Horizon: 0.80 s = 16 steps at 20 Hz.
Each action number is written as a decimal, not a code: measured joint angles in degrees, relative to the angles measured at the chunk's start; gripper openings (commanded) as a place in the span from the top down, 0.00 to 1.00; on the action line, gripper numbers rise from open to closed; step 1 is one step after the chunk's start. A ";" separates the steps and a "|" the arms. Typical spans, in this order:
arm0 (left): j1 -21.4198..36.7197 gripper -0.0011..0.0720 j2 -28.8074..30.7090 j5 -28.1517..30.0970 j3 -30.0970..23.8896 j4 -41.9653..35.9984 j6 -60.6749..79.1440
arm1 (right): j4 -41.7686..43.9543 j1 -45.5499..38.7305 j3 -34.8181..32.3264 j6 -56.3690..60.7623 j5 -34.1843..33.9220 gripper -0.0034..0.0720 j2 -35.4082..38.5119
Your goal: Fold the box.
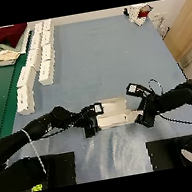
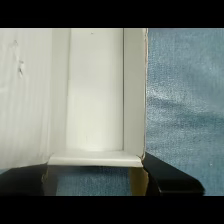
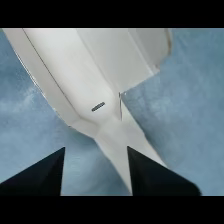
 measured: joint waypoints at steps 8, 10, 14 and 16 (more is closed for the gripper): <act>0.00 0.34 0.00 0.00 0.00 0.00 0.00 | 23.96 4.31 -2.58 23.30 12.31 0.74 0.46; 0.00 0.34 0.00 0.00 0.00 0.00 0.00 | 25.64 4.85 -1.25 26.34 19.32 0.74 -1.18; 0.00 0.34 0.00 0.00 0.00 0.00 0.00 | 25.40 2.64 2.64 29.03 26.56 0.74 -8.04; 0.00 0.34 0.00 0.02 0.00 -0.02 0.00 | 25.07 1.90 3.93 29.59 27.91 0.74 -12.57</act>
